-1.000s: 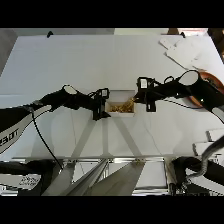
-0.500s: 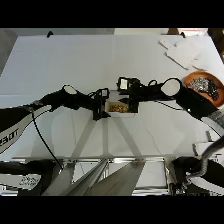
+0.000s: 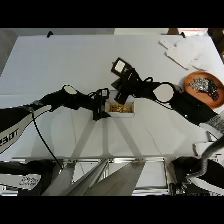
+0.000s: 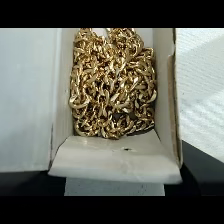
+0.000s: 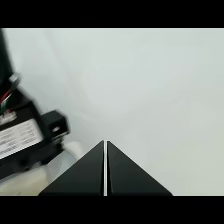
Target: Fold the box and place the chain.
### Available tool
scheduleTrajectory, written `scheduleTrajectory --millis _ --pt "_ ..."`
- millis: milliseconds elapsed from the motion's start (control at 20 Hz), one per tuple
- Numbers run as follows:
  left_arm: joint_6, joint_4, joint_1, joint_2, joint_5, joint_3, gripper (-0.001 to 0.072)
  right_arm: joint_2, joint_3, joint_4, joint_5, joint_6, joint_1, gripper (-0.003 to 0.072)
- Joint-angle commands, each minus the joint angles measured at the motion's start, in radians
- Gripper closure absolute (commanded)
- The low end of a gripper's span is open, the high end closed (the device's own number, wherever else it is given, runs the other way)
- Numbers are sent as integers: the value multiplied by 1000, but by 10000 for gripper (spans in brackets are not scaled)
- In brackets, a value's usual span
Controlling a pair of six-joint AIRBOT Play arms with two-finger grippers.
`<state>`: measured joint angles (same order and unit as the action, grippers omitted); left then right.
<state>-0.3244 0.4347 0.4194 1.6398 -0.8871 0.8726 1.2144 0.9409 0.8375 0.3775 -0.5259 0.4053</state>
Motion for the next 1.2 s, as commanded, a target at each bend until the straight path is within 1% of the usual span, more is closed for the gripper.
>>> scheduleTrajectory --millis 0,50,100,250,350,400,450,700,800,1150 --pt "0 0 0 0 0 0 372 4 31 5 -68 -164 -75 671" --pt "0 0 0 0 0 0 372 16 46 5 -40 -217 -111 675" --pt "0 0 0 0 0 0 372 42 71 6 14 -242 -150 675" --pt "0 0 0 0 0 0 372 159 174 6 237 -244 -229 676" --pt "0 0 0 0 0 0 372 230 244 8 413 -244 -239 676" --pt "0 0 0 0 0 0 372 246 267 8 480 -243 -234 676" --pt "0 0 0 0 0 0 372 251 277 9 517 -224 -228 677" --pt "0 0 0 0 0 0 372 256 277 85 660 -214 -220 677" --pt "0 0 0 0 0 0 372 258 277 90 700 -214 -206 677" --pt "0 0 0 0 0 0 372 258 277 104 715 -214 -113 676"
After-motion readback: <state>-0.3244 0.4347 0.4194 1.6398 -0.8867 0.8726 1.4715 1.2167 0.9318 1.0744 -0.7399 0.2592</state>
